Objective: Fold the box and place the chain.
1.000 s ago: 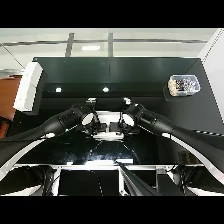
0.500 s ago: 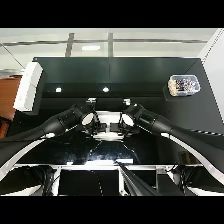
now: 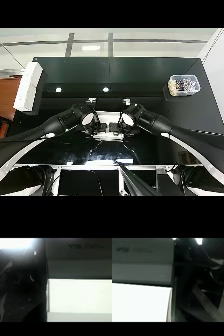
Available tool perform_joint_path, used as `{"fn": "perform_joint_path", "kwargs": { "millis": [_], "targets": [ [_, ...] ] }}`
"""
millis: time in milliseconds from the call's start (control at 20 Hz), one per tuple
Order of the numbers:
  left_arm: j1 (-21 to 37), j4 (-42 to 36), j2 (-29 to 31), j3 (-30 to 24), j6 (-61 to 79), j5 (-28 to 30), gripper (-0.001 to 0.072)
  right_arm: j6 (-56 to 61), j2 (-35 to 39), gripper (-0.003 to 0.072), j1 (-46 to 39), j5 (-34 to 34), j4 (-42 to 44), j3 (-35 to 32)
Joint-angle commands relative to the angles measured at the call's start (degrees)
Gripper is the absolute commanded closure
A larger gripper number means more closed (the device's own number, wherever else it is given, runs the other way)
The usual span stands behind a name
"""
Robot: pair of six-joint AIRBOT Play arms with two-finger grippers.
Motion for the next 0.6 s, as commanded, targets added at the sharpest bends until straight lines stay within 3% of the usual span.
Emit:
{"fn": "perform_joint_path", "kwargs": {
  "millis": [0, 250, 450, 550],
  "targets": [
    [0.0, 0.0, 0.0, 0.0, 0.0, 0.2, 0.0678, -1.6, 0.6, 0.0087, -0.4, 0.8, 0.0, 0.0],
    [0.0, 0.0, 0.0, 0.0, 0.0, 0.2, 0.0678, -8.9, 6.7, 0.0062, -3.8, 4.2, -0.4, 0.0],
    [0.0, 0.0, 0.0, 0.0, 0.0, 0.2, 0.0678, -16.4, 14.9, 0.0062, -9.6, 9.2, 0.1, 0.0],
    [0.0, 0.0, 0.0, 0.0, 0.0, 0.2, 0.0678, -21.7, 20.1, 0.0062, -13.1, 8.4, 2.4, 0.0]
  ]
}}
